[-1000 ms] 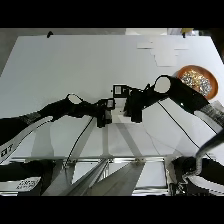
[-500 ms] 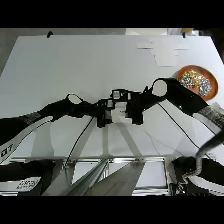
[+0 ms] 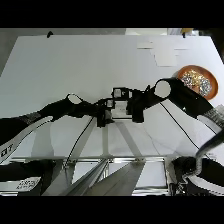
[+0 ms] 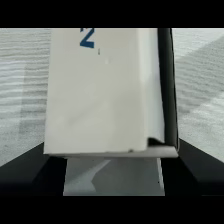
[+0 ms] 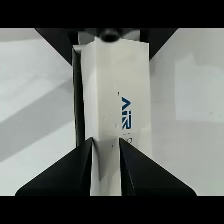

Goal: Fold the box and place the chain.

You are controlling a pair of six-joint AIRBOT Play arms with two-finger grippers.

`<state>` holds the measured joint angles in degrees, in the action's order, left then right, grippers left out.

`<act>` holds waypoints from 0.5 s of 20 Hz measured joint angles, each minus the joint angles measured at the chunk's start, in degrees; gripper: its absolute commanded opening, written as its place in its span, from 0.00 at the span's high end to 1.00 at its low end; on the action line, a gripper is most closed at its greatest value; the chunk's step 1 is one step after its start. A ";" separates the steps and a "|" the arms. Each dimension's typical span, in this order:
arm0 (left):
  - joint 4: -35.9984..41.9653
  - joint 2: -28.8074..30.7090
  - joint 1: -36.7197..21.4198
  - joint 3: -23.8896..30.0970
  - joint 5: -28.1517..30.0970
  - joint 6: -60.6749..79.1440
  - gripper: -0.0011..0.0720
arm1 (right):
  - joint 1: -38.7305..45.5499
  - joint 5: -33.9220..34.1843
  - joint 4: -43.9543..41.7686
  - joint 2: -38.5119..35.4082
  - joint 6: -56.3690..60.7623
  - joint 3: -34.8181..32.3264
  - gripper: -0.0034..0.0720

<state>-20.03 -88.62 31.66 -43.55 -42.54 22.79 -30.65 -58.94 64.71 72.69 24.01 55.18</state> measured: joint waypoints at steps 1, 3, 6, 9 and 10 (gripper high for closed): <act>0.00 0.00 0.00 0.00 0.00 0.02 0.61 | -0.02 0.44 0.04 -0.07 0.02 -0.55 0.75; 0.00 0.00 0.00 0.00 0.04 0.07 0.61 | -0.02 1.29 0.22 -0.11 0.04 -1.70 0.73; -0.09 0.00 0.00 0.00 0.00 0.13 0.61 | 0.00 1.57 0.90 -0.15 0.11 -2.86 0.51; -0.33 0.00 0.00 0.00 -0.31 0.20 0.61 | 0.02 0.72 0.68 -0.39 0.15 -3.30 0.43; -0.35 0.00 0.00 0.00 -0.35 0.20 0.61 | 0.02 0.20 0.46 -0.70 0.15 -3.41 0.42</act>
<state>-20.38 -88.62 31.66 -43.55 -42.89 22.98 -30.63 -58.74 65.17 71.99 24.16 51.77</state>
